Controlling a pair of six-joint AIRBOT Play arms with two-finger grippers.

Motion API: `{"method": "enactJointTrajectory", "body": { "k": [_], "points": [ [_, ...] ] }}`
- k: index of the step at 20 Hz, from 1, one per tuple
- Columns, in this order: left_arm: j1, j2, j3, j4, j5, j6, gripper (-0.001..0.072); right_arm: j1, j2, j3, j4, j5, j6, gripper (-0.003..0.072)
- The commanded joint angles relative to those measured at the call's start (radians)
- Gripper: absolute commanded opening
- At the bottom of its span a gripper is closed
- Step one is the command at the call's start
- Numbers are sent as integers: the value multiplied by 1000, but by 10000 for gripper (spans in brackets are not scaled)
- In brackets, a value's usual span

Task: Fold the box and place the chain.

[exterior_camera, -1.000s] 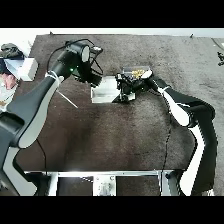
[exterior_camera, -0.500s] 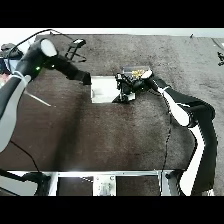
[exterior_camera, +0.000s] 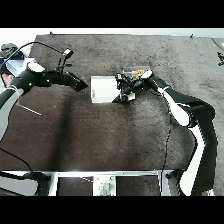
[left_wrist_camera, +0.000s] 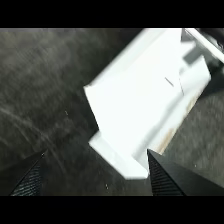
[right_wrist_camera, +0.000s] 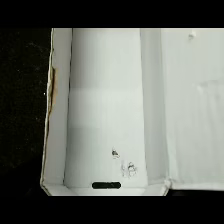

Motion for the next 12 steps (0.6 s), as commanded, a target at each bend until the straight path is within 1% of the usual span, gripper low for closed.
{"method": "enactJointTrajectory", "body": {
  "k": [1,2,3,5,6,7,9,10,11,12],
  "points": [
    [11,-18,-15,-87,46,107,705,0,0,0,0,0,0,430],
    [23,-36,-14,-112,28,142,705,0,0,0,0,0,0,430],
    [43,-64,-2,-141,-14,183,704,0,0,0,0,0,0,430],
    [90,-138,57,-216,-110,279,704,0,0,0,0,0,0,430],
    [111,-182,98,-233,-173,355,704,0,0,0,0,0,0,430],
    [124,-219,135,-228,-214,385,705,0,0,0,0,0,0,430],
    [132,-282,186,-227,-319,487,705,0,0,0,0,0,0,430],
    [125,-299,193,-224,-346,514,705,0,0,0,0,0,0,430],
    [114,-312,193,-195,-343,541,705,0,0,0,0,0,0,430],
    [100,-320,192,-145,-314,571,706,0,0,0,0,0,0,430]
  ]
}}
